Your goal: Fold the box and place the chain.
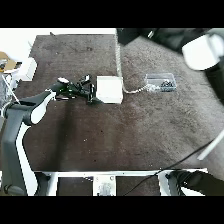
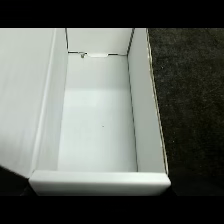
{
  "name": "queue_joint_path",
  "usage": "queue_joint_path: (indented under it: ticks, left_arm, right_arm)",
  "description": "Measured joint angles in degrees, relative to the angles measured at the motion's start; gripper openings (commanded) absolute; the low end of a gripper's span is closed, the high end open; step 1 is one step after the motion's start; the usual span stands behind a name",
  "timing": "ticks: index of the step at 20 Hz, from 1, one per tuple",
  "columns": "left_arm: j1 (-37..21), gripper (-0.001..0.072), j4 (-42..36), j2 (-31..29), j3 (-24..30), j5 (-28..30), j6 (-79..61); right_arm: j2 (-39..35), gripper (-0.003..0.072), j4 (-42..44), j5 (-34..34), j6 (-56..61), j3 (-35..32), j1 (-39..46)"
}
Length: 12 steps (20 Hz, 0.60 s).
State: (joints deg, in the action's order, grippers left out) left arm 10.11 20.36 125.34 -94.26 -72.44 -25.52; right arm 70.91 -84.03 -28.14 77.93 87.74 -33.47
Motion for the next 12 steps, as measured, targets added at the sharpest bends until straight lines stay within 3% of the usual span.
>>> queue_joint_path:
  ticks: [5,7,9,12]
  left_arm:
    - [0.0,0.0345,0.0,0.0,0.0,0.0,0.0]
    - [0.0,0.0345,0.0,0.0,0.0,0.0,0.0]
    - [0.0,0.0345,0.0,0.0,0.0,0.0,0.0]
    - [0.0,0.0346,0.0,0.0,0.0,0.0,0.0]
  right_arm:
    - [7.5,0.0009,4.4,9.1,0.2,-12.3,-0.4]
    - [11.1,0.0404,5.2,10.8,0.5,-14.8,0.2]
    - [13.5,0.0259,5.7,11.2,1.8,-16.2,1.6]
    - [13.7,0.0259,6.1,9.7,3.3,-17.2,5.4]
